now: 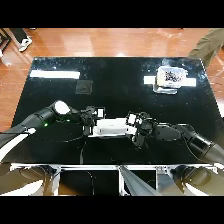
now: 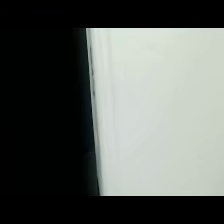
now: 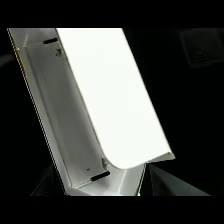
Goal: Fold the box and place the chain.
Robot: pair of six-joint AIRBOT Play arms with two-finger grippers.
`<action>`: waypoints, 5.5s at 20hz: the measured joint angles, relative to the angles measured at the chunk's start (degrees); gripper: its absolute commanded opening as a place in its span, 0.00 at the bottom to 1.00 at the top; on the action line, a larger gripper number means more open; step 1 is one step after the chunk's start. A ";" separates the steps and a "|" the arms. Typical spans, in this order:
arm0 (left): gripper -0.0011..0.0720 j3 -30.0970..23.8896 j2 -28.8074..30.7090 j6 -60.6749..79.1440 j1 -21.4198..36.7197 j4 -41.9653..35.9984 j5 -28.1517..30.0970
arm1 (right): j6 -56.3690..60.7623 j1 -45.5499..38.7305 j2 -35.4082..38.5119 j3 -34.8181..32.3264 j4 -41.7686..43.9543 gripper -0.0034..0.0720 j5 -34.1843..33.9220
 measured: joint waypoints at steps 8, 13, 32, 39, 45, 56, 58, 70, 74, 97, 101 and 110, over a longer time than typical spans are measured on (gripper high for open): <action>0.04 0.00 0.04 -0.02 0.00 0.00 0.02 | -2.29 -3.43 -0.63 1.18 1.62 0.97 -3.50; 0.04 0.00 0.07 0.07 0.00 0.04 -0.02 | -9.88 -6.67 -4.26 3.89 6.64 0.97 -8.41; 0.04 0.00 0.07 -0.28 0.00 0.00 0.17 | 10.67 -2.38 -4.39 -0.61 -3.39 0.97 -12.31; 0.04 0.00 0.07 -0.28 0.00 0.00 0.39 | 17.88 5.51 -4.37 -1.62 -4.28 0.97 2.60; 0.04 0.00 0.07 -0.26 0.00 0.00 0.42 | 18.97 6.69 -1.84 -1.66 -11.17 0.97 5.57; 0.04 0.00 0.07 -0.26 0.00 -0.02 0.42 | 18.29 5.53 0.33 -1.66 -15.28 0.97 6.56; 0.04 0.00 0.09 -0.26 -0.02 -0.02 0.31 | 17.68 4.68 0.35 -1.49 -15.39 0.97 6.38; 0.04 0.00 0.22 -0.20 -0.02 0.26 -1.09 | 4.44 2.84 -1.99 0.85 -7.02 0.97 3.65; 0.04 0.00 0.81 -0.22 -0.07 2.38 -1.27 | -1.16 0.37 -2.89 1.29 -1.49 0.97 0.24; 0.04 0.00 1.11 -1.64 -0.07 4.66 -0.76 | -13.77 -4.83 -13.44 3.91 12.70 0.97 -9.86; 0.04 0.00 1.11 -2.71 -0.15 4.68 -1.20 | -13.79 -4.83 -14.78 3.91 12.15 0.97 -9.01; 0.04 0.07 1.14 -3.72 -2.45 5.20 -1.25 | -13.88 -4.83 -15.28 4.48 11.56 0.92 -7.89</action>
